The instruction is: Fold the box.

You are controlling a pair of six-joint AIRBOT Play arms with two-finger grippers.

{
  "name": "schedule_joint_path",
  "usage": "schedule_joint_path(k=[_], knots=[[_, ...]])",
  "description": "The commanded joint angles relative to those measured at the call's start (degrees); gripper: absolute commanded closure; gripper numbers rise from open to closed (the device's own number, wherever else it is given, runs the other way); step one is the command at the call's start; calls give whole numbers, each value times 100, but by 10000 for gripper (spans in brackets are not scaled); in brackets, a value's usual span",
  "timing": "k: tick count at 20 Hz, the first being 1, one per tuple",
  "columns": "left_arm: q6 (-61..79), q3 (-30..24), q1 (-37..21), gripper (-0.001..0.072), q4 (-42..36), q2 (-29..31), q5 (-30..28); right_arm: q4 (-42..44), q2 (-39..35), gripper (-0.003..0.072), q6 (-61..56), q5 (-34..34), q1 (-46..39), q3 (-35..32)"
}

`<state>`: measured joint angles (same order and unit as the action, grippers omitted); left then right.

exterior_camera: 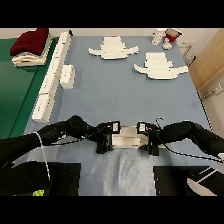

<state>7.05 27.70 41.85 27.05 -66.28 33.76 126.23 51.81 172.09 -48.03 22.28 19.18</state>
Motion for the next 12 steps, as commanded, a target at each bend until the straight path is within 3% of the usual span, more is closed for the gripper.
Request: schedule_joint_path(k=[1,6,8,12], knots=[[57,4,201,12,-15,-37,-234,0,-4,222,0,0,-2,4],[35,2,199,17,-17,-37,-376,0,-4,222,0,0,-2,4],[35,2,199,243,-15,-37,-365,0,-4,222,-2,0,-2,4],[42,2,199,240,-15,-35,-380,0,-4,223,0,0,-2,4]])
